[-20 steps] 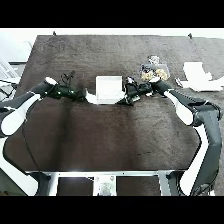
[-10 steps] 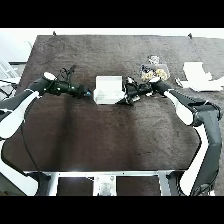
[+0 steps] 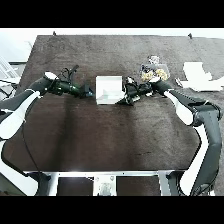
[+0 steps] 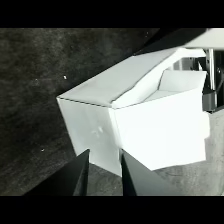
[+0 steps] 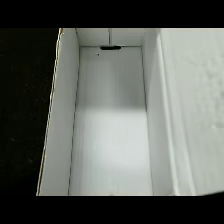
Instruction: Fold the box and place the chain.
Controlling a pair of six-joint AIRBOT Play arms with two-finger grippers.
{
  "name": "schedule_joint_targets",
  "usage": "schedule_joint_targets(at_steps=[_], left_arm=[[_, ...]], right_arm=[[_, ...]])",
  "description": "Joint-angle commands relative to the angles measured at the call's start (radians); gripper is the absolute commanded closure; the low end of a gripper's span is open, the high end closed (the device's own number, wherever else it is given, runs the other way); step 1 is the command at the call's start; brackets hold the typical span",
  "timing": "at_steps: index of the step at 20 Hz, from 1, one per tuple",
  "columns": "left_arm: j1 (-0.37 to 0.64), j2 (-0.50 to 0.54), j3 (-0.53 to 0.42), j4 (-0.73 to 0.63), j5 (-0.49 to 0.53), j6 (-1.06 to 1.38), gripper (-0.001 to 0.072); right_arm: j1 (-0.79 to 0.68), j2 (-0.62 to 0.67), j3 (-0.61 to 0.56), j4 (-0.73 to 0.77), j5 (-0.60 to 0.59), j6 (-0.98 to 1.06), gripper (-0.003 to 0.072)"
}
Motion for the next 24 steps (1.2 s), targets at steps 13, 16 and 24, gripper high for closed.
schedule_joint_targets(at_steps=[13, 16, 24], left_arm=[[-0.008, 0.002, 0.009, -0.028, -0.016, -0.021, 0.0290], [-0.034, 0.002, 0.021, 0.009, 0.000, -0.085, 0.0296], [-0.098, 0.002, 0.136, 0.297, -0.039, -0.409, 0.0298]], right_arm=[[0.000, 0.000, 0.000, 0.000, 0.000, 0.000, 0.0096], [0.000, 0.000, 0.000, 0.000, 0.000, 0.000, 0.0095], [0.000, 0.000, 0.000, 0.000, 0.000, 0.000, 0.0096]])
